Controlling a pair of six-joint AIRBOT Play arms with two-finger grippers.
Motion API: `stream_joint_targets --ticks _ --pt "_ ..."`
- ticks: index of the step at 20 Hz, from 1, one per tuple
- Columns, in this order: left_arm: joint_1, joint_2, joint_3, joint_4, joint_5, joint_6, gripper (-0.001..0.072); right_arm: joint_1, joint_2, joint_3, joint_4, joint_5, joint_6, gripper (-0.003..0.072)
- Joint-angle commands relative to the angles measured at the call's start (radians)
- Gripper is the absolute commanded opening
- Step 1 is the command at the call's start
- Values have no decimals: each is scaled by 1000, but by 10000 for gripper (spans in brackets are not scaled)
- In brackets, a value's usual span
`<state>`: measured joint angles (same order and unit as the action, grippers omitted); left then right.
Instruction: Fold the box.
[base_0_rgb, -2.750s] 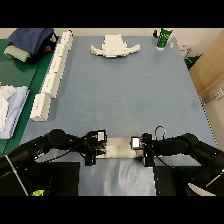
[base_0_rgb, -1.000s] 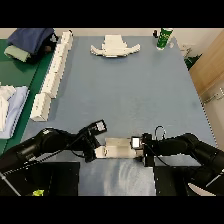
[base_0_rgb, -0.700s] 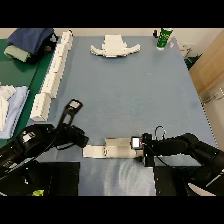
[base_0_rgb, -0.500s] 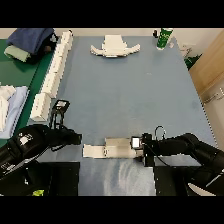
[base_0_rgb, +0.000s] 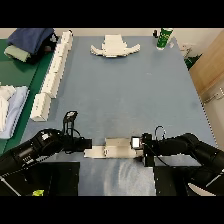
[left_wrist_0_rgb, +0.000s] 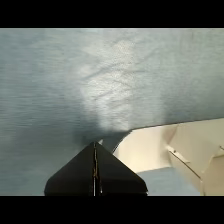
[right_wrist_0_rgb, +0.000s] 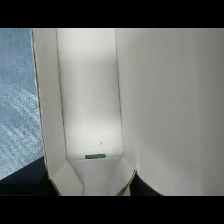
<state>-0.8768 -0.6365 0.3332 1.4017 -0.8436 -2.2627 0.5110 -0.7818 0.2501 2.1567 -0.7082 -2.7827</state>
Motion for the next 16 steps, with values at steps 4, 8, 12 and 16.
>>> stream_joint_targets --ticks 4,8,12,16 --pt "-1 -45 -6 -217 76 143 15 0 0 0 0 0 0 427" --pt "-1 -45 -5 -302 74 220 15 0 0 0 0 0 0 427" --pt "-1 -45 22 -341 75 270 15 0 0 0 0 0 0 428" --pt "-1 -45 61 -358 77 312 15 0 0 0 0 0 0 428"
